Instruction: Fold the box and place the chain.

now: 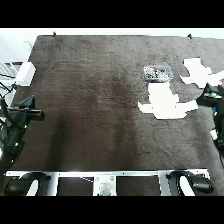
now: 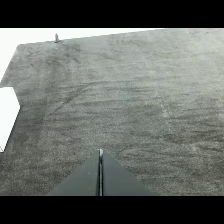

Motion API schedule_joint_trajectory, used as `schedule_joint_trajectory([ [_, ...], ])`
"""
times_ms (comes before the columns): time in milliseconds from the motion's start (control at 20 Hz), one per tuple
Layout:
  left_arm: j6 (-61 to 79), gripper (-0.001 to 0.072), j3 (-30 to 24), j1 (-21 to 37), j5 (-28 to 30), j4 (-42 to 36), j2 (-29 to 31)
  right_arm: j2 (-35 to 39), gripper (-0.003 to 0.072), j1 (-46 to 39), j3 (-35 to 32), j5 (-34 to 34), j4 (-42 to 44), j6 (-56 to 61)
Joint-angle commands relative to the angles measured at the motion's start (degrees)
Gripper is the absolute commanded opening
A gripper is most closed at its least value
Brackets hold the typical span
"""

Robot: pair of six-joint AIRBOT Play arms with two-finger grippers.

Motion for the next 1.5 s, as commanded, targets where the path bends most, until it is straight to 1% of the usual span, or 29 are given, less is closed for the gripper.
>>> schedule_joint_trajectory([
  [0, 0.0, 0.0021, 0.0, 0.0, -0.1, 0.0, 0.0, -16.0, 0.0419, -10.2, 10.4, 15.9, 0.7, 3.8],
  [50, 0.0, 0.0021, 0.0, 0.0, -0.1, 0.0, 0.0, -21.6, 0.0419, -14.9, 14.4, 24.2, -3.6, 10.4],
  [100, 0.0, 0.0021, 0.0, 0.0, -0.1, 0.0, 0.0, -26.7, 0.042, -19.3, 18.6, 31.9, -11.1, 19.1],
  [150, 0.0, 0.0021, 0.0, 0.0, -0.1, 0.0, 0.0, -32.1, 0.0441, -23.9, 23.8, 40.5, -21.5, 29.0],
  [200, 0.0, 0.0021, 0.0, 0.0, -0.1, 0.0, 0.0, -36.9, 0.0456, -27.6, 29.0, 48.1, -29.9, 35.6],
  [250, 0.0, 0.0021, 0.0, 0.0, -0.1, 0.0, 0.0, -41.7, 0.0526, -31.1, 34.5, 55.0, -36.1, 39.7],
  [300, 0.0, 0.0021, 0.0, 0.0, -0.1, 0.0, 0.0, -45.8, 0.0525, -33.9, 39.4, 60.8, -39.4, 41.7],
  [400, 0.0, 0.0021, 0.0, 0.0, -0.1, 0.0, 0.0, -55.0, 0.0525, -37.8, 50.5, 74.1, -42.6, 42.8],
  [450, 0.0, 0.0021, 0.0, 0.0, -0.1, 0.0, 0.0, -59.6, 0.0524, -38.2, 55.9, 79.3, -45.9, 44.0],
  [550, 0.0, 0.0021, 0.0, 0.0, -0.1, 0.0, 0.0, -68.5, 0.0524, -37.7, 65.9, 86.8, -53.6, 46.2],
  [600, 0.0, 0.0021, 0.0, 0.0, -0.1, 0.0, 0.0, -71.8, 0.0524, -37.4, 69.1, 88.7, -54.2, 46.4],
  [650, 0.0, 0.0021, 0.0, 0.0, -0.1, 0.0, 0.0, -74.4, 0.0525, -37.0, 70.9, 89.4, -53.9, 46.8],
  [700, 0.0, 0.0021, 0.0, 0.0, -0.1, 0.0, 0.0, -76.3, 0.0526, -36.5, 71.6, 89.4, -54.1, 45.8],
  [750, 0.0, 0.0021, 0.0, 0.0, -0.1, 0.0, 0.0, -77.9, 0.0554, -35.9, 72.3, 89.4, -54.9, 44.8],
  [850, 0.0, 0.0021, 0.0, 0.0, -0.1, 0.0, 0.0, -81.0, 0.0553, -35.0, 73.7, 89.5, -55.3, 44.4],
  [1000, 0.0, 0.0021, 0.0, 0.0, -0.1, 0.0, 0.0, -83.6, 0.0553, -33.4, 74.4, 90.1, -55.2, 43.1],
  [1150, 0.0, 0.0021, 0.0, 0.0, -0.1, 0.0, 0.0, -85.7, 0.0553, -31.8, 74.4, 93.4, -54.1, 41.8],
  [1300, 0.0, 0.0021, 0.0, 0.0, -0.1, 0.0, 0.0, -87.7, 0.0553, -30.9, 74.4, 93.8, -54.2, 41.9],
  [1450, 0.0, 0.0021, 0.0, 0.0, -0.1, 0.0, 0.0, -89.3, 0.0551, -30.2, 74.4, 96.1, -51.6, 41.7],
])
